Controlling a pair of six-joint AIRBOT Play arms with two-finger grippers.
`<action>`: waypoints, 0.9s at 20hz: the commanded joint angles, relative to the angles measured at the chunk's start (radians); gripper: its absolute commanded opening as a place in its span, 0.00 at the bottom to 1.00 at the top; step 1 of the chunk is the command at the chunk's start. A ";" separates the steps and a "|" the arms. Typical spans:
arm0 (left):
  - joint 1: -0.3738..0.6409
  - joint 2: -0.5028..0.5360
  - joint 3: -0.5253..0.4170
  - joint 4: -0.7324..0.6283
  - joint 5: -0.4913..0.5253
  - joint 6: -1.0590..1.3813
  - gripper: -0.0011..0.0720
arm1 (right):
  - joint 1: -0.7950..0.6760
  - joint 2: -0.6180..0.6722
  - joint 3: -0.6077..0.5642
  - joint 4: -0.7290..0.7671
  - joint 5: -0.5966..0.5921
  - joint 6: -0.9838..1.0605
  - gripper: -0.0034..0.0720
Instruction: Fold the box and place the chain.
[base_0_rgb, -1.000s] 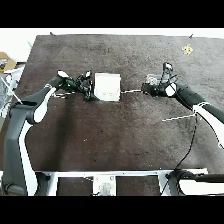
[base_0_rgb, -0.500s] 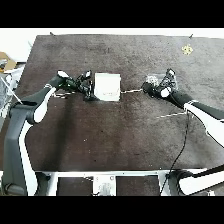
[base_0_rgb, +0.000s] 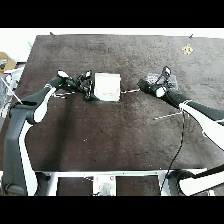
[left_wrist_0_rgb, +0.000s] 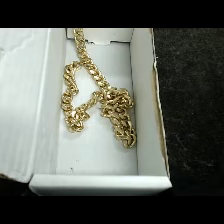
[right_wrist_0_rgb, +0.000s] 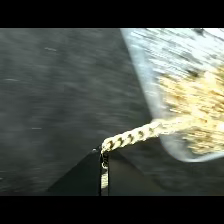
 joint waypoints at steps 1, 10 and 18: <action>0.000 0.000 0.000 0.000 0.000 0.000 0.58 | 0.047 0.129 0.001 -0.032 0.012 -0.037 0.05; 0.000 0.000 0.000 0.000 0.000 0.000 0.58 | 0.328 0.410 0.222 -0.258 -0.064 -0.060 0.05; 0.000 0.000 0.000 0.000 0.000 0.000 0.58 | 0.422 0.294 0.315 -0.322 0.076 -0.002 0.05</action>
